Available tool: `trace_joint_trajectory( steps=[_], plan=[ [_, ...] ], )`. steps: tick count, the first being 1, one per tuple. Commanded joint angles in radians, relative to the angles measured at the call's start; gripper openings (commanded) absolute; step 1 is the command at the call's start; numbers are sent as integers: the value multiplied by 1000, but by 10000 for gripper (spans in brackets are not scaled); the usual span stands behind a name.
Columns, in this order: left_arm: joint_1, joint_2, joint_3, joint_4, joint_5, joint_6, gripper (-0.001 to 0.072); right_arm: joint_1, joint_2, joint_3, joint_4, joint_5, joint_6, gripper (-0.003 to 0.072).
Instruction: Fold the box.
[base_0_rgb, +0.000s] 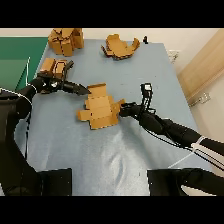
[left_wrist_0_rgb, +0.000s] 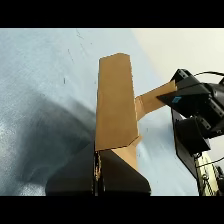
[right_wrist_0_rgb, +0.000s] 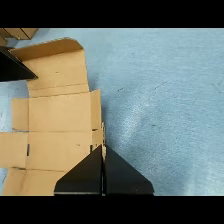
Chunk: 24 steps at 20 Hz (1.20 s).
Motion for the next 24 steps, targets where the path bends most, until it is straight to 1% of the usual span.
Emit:
trace_joint_trajectory(
  steps=[1, 2, 3, 4, 5, 6, 8, 9, 11, 14, 15, 16, 17, 21, 24],
  plan=[
    [-4, 1, 2, 0, -60, 74, 19, 0, 0, 0, 0, 2, 0, 3],
    [-4, 2, 5, 2, -100, 115, 18, 0, 0, 0, 0, -2, 0, 4],
    [-4, 3, 14, 5, -142, 184, 17, -1, 2, 3, -4, -18, -18, 20],
    [-5, 9, 25, 21, -157, 234, 16, -5, 8, 3, -5, -31, -52, 170],
    [-7, 23, 36, 52, -148, 268, 15, -13, 20, 3, -5, -52, -95, 347],
    [-10, 42, 48, 89, -122, 280, 12, -25, 40, 3, -5, -92, -148, 388],
    [-21, 92, 64, 144, -63, 320, 10, -76, 92, 3, -12, -200, -225, 387],
    [-25, 121, 64, 152, -35, 355, 9, -110, 123, 3, -48, -264, -229, 387],
    [-39, 175, 64, 153, -27, 460, 8, -167, 186, 9, -185, -415, -229, 387],
    [-61, 231, 45, 180, 6, 493, 7, -188, 245, 49, -474, -706, -232, 387],
    [-68, 248, 18, 181, 24, 522, 7, -182, 250, 71, -529, -783, -241, 387],
    [-74, 266, -15, 181, 44, 554, 7, -174, 251, 93, -542, -835, -260, 387],
    [-80, 289, -64, 179, 83, 583, 7, -159, 251, 116, -542, -861, -290, 387],
    [-86, 378, -272, 143, 200, 720, 7, -79, 230, 187, -542, -855, -364, 387],
    [-86, 468, -428, 70, 275, 893, 7, 13, 181, 192, -542, -858, -432, 387]
  ],
)
